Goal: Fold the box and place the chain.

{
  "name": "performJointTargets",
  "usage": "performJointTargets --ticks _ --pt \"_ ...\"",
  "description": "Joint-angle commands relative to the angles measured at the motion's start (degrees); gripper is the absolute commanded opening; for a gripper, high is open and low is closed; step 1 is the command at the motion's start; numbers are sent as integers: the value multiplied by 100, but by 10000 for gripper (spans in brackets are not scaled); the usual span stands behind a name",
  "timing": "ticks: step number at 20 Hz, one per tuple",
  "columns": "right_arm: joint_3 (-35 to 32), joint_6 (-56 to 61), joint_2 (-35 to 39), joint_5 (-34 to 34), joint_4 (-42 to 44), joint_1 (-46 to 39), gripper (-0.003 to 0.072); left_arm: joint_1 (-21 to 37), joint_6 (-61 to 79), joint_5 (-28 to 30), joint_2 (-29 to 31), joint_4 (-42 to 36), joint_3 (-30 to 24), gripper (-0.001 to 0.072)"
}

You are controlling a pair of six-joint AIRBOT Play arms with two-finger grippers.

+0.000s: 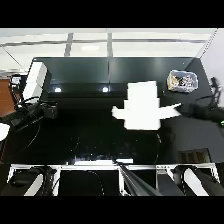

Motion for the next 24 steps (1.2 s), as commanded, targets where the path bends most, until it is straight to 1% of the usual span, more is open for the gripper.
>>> performJointTargets --ticks 1,3,6,7,8,9,10,12,15,17,18,20,21,23,24 --pt "-1165 -4 435 -1128 861 1281 15 -4 0 24 -44 -369 -2 23" --pt "-1508 -7 435 -1491 844 1928 16 -13 2 20 -212 -761 -37 23" --pt "-1657 -31 435 -1814 776 2575 16 -125 28 -9 -693 -1543 -151 29" --pt "-1657 -28 435 -1919 752 2704 16 -282 149 9 -942 -1775 -144 160" --pt "-1657 -28 435 -1991 752 2771 16 -439 334 2 -1189 -1998 -101 540" --pt "-1655 -28 435 -2024 754 2776 15 -603 501 -22 -1482 -2188 2 709" --pt "-1657 -28 435 -2022 752 2776 15 -708 592 -221 -1784 -2271 179 709" --pt "-1655 -28 435 -2015 754 2778 16 -761 693 -1023 -2594 -2634 686 708" --pt "-1655 -28 435 -2004 752 2778 16 -761 1285 -2124 -4011 -3414 1353 708" --pt "-1655 -28 435 -1987 752 2778 16 -807 1451 -2721 -4863 -3595 1749 707" --pt "-1657 -28 435 -1963 752 2776 16 -879 1482 -2929 -5211 -3600 1919 707" --pt "-1655 -28 435 -1921 752 2778 16 -1047 1510 -3110 -5694 -3526 2201 704" --pt "-1657 -28 435 -1902 752 2778 16 -1139 1541 -3154 -5851 -3467 2332 690" --pt "-1655 -28 435 -1893 752 2778 16 -1296 1834 -3289 -6135 -3432 2614 684" --pt "-1655 -28 435 -1891 752 2778 16 -1355 2063 -3493 -6266 -3432 2769 628"
